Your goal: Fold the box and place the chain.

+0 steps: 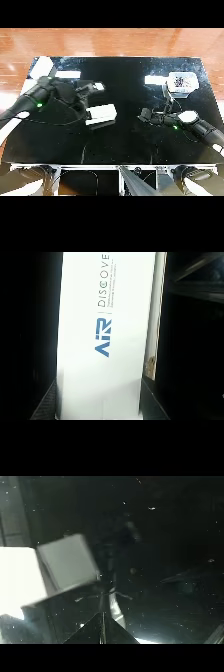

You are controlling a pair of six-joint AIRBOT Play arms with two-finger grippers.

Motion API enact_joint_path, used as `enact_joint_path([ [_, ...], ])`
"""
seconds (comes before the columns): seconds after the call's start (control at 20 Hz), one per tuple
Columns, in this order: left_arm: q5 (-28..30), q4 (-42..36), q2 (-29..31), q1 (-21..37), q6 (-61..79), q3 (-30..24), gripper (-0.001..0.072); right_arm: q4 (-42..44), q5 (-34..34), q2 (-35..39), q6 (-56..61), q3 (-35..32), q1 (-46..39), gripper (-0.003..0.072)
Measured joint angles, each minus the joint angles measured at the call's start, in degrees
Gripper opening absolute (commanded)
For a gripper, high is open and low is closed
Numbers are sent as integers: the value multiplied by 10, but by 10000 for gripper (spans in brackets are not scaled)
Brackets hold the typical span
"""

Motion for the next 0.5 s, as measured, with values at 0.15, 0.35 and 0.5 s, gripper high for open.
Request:
enact_joint_path([
  [0.15, 34, 4, 59, 76, -48, -31, 23, 0, 26, 5, -33, 0, -3, 33],
  [0.35, 85, 13, 147, 223, -93, -99, 23, 0, 61, 8, -77, 0, -5, 33],
  [0.5, 112, 24, 192, 347, -113, -137, 23, 0, 72, 8, -99, 0, -5, 33],
])
